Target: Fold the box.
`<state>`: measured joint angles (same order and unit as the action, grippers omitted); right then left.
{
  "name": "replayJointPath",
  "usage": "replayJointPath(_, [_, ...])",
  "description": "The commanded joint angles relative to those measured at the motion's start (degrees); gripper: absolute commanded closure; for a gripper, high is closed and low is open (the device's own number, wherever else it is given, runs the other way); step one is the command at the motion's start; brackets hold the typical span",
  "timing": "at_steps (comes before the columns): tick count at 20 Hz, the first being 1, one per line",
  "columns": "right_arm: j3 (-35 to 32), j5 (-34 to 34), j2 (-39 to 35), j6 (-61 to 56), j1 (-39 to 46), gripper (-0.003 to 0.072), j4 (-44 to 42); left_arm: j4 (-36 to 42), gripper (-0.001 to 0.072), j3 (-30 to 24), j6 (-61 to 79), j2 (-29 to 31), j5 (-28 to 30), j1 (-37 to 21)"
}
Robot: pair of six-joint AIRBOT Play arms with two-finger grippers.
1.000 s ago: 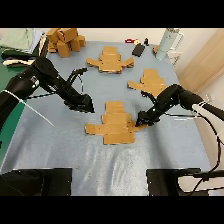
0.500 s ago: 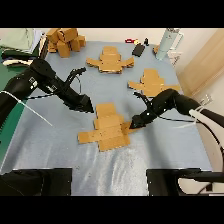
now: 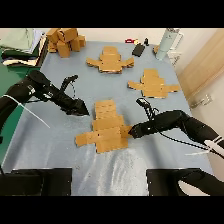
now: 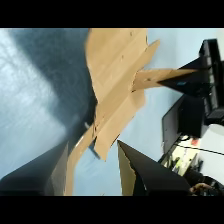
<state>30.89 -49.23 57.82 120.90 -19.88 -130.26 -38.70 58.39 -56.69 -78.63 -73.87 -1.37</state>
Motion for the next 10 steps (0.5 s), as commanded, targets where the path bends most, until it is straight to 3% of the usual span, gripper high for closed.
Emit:
replayJointPath(1, [-1.3,2.0,-1.7,0.0,-0.6,0.0684,-0.1,10.6,0.022,0.3,6.4,-6.5,1.2,-0.4])
replayJointPath(5, [-1.3,1.9,-1.7,0.0,-0.6,0.0684,0.0,18.9,0.0222,4.0,10.9,-14.1,-2.2,0.6])
replayJointPath(10, [-1.3,2.1,-1.7,0.0,-0.6,0.0684,0.0,16.5,0.0223,7.9,12.5,-17.9,-1.5,5.6])
